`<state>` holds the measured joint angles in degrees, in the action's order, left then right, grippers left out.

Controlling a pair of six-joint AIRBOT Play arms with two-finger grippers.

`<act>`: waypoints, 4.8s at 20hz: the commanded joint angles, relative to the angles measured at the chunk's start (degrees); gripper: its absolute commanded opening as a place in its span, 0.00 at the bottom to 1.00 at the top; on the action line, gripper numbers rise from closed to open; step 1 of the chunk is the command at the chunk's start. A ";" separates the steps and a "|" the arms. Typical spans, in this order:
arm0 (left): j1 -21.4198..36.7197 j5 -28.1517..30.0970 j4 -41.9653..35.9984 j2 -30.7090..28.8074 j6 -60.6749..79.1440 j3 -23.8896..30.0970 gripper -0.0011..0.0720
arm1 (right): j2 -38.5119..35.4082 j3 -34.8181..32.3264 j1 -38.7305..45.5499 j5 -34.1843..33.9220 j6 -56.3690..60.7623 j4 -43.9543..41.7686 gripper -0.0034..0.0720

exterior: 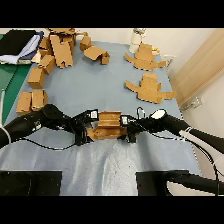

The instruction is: Fold the box.

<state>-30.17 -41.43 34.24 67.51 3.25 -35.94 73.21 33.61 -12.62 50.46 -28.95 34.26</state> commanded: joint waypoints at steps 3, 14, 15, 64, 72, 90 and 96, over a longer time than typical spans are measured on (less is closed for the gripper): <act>-2.03 5.29 -0.33 1.79 0.20 0.04 0.98 | 0.04 0.00 0.02 0.02 0.00 0.02 0.79; -5.68 8.57 -0.85 1.79 0.22 -0.09 0.18 | 0.04 0.00 0.02 0.02 0.00 0.02 0.79; -6.10 9.84 -0.83 1.79 0.24 -0.09 0.18 | 0.04 0.00 0.02 0.02 0.00 0.02 0.79; -1.01 6.80 26.67 -10.71 -46.99 -0.28 0.03 | 0.04 0.00 0.02 0.00 0.00 0.68 0.79; 11.54 -11.67 41.07 -17.64 -99.01 2.56 0.03 | 0.04 0.00 0.02 0.02 0.00 0.68 0.79; -4.42 6.08 18.80 -4.52 -92.43 4.50 0.03 | 0.04 0.00 0.00 0.02 0.00 0.66 0.79; -6.03 8.17 14.29 -4.52 -90.64 4.46 0.03 | 0.04 0.00 0.02 0.02 0.00 0.66 0.79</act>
<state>-35.64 -34.17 51.57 62.89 -89.10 -31.42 73.21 33.65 -12.62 50.48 -28.95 34.94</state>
